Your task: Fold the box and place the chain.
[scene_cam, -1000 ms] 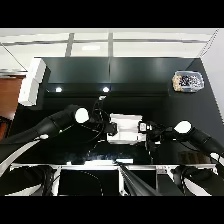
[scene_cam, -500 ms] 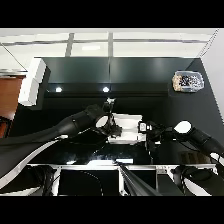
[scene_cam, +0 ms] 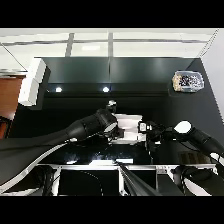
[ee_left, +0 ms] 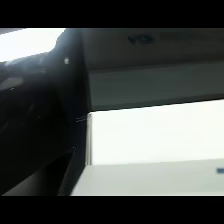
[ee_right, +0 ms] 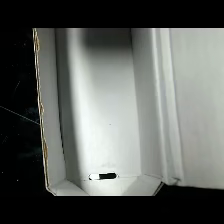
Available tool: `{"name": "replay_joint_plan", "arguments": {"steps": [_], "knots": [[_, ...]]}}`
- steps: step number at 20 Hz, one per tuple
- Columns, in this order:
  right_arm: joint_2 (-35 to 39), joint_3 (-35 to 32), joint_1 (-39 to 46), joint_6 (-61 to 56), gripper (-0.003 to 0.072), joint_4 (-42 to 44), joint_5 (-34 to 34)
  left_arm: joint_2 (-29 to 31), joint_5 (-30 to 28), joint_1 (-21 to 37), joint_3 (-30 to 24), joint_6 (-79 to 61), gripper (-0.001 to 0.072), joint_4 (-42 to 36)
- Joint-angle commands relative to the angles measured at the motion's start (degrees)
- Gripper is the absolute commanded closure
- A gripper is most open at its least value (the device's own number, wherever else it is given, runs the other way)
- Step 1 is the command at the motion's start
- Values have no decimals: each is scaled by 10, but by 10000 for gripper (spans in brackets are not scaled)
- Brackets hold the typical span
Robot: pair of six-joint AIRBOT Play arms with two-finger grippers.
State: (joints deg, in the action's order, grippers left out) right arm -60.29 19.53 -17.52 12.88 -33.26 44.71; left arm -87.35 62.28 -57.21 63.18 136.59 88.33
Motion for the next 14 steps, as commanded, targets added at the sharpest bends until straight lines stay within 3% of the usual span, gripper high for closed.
{"name": "replay_joint_plan", "arguments": {"steps": [1,3,5,9,11,14], "knots": [[0,1,0,0,249,0,0,-2,10,-7,1,38,357,25],[0,1,0,0,250,0,0,-5,8,-7,2,44,369,25],[0,1,0,0,249,0,0,-10,8,-7,2,43,451,20],[0,1,0,0,250,0,0,-13,7,-7,7,44,454,13],[0,1,0,0,250,0,0,-14,5,-7,13,44,519,14],[0,1,0,0,250,0,0,-20,4,-7,19,44,683,12]]}}
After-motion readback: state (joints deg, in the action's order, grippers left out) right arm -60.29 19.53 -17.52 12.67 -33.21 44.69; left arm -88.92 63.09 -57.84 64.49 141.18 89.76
